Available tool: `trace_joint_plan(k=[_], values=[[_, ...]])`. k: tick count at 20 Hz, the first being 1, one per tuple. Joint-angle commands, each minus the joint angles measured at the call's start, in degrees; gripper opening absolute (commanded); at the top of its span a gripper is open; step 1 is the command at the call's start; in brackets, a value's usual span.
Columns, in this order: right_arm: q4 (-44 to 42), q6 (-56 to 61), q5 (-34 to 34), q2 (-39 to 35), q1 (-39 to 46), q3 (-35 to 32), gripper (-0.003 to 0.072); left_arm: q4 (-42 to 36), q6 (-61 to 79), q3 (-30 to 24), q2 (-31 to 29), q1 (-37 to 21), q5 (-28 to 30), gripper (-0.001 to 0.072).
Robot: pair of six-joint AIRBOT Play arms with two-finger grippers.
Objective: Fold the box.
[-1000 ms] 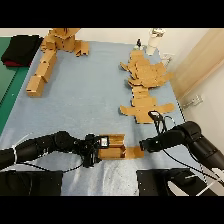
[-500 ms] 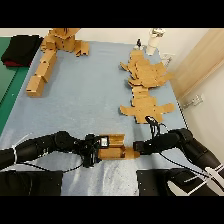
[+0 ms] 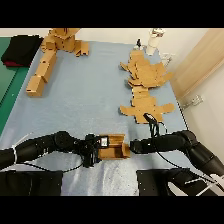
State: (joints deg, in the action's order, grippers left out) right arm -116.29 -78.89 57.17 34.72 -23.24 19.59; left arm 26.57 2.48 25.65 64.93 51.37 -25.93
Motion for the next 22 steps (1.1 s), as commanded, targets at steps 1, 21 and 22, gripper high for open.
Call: trace_joint_plan(k=[1,21,22], values=[[-2.6,-0.2,0.3,-2.3,-0.4,0.2,0.0182,0.0,0.0,0.0,0.0,0.0,0.0,0.0461],[1.9,6.7,-1.5,8.9,-11.5,6.2,0.0452,0.0,0.0,0.0,0.0,0.0,0.0,0.0461],[5.0,9.8,-1.4,10.5,-13.6,7.6,0.0452,0.0,0.0,0.0,0.0,0.0,0.0,0.0461]])
